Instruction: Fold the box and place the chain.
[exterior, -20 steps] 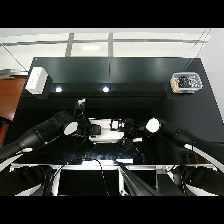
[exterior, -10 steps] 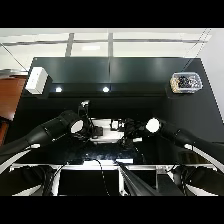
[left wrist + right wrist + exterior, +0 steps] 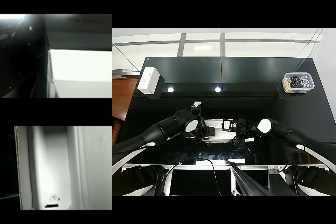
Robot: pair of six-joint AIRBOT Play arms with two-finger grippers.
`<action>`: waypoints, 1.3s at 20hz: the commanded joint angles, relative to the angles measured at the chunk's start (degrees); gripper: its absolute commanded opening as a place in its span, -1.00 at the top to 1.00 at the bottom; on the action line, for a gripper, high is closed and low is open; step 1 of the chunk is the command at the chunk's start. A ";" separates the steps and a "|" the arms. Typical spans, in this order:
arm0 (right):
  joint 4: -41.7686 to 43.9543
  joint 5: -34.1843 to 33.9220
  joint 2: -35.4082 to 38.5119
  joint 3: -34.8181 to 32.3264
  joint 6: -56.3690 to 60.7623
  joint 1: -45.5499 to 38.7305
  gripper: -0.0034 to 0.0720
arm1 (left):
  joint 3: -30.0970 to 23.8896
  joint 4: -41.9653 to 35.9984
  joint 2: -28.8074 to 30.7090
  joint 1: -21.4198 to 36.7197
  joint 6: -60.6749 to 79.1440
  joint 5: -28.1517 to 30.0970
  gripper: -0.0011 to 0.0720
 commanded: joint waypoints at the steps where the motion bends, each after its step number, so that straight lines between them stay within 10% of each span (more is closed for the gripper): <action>1: 0.00 0.02 -0.02 -0.02 0.02 0.02 -0.32 | 0.07 0.09 -0.35 -0.04 -0.61 -0.22 0.08; 26: 0.00 0.02 -0.02 -0.02 0.02 0.02 -0.32 | 2.97 0.61 -2.84 -1.66 -0.46 -1.68 0.89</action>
